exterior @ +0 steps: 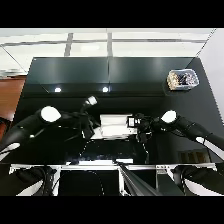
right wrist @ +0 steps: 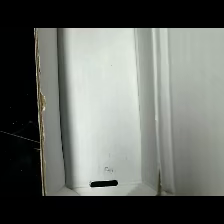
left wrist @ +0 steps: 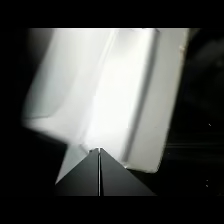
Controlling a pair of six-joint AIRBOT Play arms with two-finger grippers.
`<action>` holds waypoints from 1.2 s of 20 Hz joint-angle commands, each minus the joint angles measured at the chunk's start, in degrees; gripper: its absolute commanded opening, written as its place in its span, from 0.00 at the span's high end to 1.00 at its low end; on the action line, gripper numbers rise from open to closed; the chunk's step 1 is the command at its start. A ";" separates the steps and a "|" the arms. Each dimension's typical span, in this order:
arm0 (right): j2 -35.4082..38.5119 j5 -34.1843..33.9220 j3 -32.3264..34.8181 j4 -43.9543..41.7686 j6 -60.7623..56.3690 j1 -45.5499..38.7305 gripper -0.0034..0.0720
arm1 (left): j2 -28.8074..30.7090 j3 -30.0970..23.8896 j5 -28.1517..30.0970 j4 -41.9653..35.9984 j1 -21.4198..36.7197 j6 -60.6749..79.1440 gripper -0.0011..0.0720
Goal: Fold the box and place the chain.
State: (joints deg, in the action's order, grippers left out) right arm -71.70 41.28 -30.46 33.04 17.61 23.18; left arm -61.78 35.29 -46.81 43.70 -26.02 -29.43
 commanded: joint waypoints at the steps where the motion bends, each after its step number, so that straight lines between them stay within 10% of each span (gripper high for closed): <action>1: 0.02 0.04 0.00 0.02 -0.02 0.04 0.71 | 7.58 0.28 -7.13 10.54 8.50 -23.67 0.95; 5: 0.02 0.07 0.00 0.02 -0.02 0.04 0.71 | 10.08 -2.25 -16.79 19.76 21.44 -51.04 0.95; 10: 0.02 0.04 0.00 0.02 0.00 0.04 0.71 | 2.40 -13.27 -22.34 -5.79 34.97 -42.47 0.95; 24: 0.02 0.04 0.00 0.02 0.00 0.04 0.71 | -12.59 -8.94 -10.86 -16.11 15.37 -32.83 0.95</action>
State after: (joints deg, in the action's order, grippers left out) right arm -71.70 41.32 -30.46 33.06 17.61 23.18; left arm -73.36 24.45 -58.46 28.99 -7.68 -64.66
